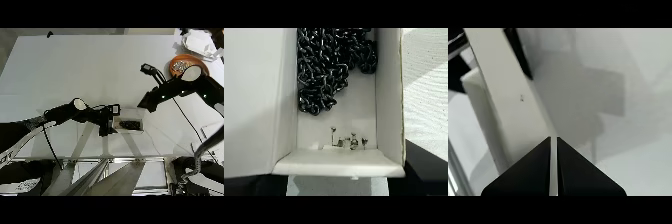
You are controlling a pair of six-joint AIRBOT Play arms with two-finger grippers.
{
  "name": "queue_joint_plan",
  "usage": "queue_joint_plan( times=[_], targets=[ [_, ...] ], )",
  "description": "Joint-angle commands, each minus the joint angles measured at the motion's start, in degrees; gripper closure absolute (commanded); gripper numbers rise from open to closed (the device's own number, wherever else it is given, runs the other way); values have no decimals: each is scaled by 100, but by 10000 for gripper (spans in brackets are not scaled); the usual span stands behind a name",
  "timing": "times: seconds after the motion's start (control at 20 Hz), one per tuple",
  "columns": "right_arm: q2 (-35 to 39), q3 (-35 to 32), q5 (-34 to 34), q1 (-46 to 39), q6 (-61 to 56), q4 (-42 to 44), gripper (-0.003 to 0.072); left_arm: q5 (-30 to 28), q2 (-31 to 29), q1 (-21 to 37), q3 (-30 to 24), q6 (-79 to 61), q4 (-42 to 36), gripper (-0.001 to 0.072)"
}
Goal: Fold the box and place the chain.
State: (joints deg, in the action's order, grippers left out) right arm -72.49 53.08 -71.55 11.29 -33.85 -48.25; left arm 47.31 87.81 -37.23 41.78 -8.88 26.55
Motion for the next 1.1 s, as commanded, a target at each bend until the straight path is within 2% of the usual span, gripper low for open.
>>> queue_joint_plan(
  times=[0.0,0.15,0.2,0.3,0.35,0.5,0.65,1.05],
  targets=[
    [55,-568,-57,-15,966,501,611,7,-4,0,0,0,2,435],
    [313,-675,-131,-15,1014,557,476,7,-4,0,0,-2,2,435],
    [446,-675,-146,-15,1014,566,475,7,-4,0,0,0,2,435],
    [721,-680,-205,-15,1014,632,380,7,-4,0,0,0,2,435],
    [828,-713,-216,0,1016,726,359,4,-4,0,0,0,2,435],
    [927,-929,-11,348,1040,520,360,4,-4,0,0,0,2,435],
    [927,-1130,608,636,1014,140,359,7,-4,0,0,-2,0,435],
    [929,-1130,763,651,1040,87,348,7,-4,0,0,0,2,435]
  ],
)
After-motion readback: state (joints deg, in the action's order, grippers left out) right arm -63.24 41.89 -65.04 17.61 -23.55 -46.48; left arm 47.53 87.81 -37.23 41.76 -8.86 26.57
